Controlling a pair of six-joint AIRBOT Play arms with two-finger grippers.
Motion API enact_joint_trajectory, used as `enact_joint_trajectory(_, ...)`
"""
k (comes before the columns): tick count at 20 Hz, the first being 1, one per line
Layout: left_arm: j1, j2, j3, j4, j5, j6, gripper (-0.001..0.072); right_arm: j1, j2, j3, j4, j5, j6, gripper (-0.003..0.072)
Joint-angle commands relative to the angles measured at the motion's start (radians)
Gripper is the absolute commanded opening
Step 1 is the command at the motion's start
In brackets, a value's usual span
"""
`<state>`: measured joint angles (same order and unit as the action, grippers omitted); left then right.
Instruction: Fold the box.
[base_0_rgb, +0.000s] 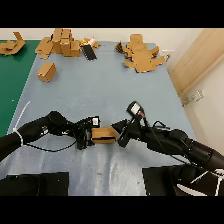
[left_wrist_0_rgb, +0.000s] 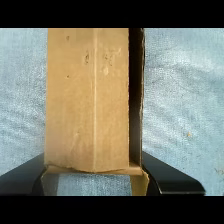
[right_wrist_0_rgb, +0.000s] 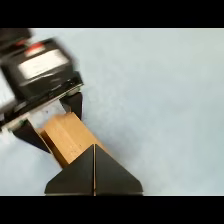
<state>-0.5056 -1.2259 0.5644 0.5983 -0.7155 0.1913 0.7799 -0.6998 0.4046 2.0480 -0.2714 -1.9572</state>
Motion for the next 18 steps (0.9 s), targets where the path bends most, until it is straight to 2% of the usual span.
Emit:
enact_joint_trajectory(1, 0.0, 0.001, 0.0, 0.0, 0.0, 0.0, 0.038, -0.064, -0.005, -0.004, 0.179, -0.063, 0.569, 0.0003)
enact_joint_trajectory(3, 0.0, 0.001, 0.0, 0.0, 0.0, 0.0, 0.038, -0.061, -0.044, -0.004, 0.24, -0.056, 0.653, 0.0004)
enact_joint_trajectory(5, 0.0, 0.001, 0.0, 0.0, 0.0, 0.0, 0.038, -0.045, -0.089, -0.004, 0.238, -0.059, 0.709, 0.0004)
enact_joint_trajectory(11, 0.0, 0.001, 0.0, 0.0, 0.0, 0.0, 0.038, 0.025, -0.172, -0.004, 0.238, 0.016, 0.709, 0.0004)
enact_joint_trajectory(18, 0.0, 0.001, 0.0, 0.0, 0.0, 0.0, 0.038, 0.025, -0.209, -0.004, 0.226, 0.016, 0.709, 0.0004)
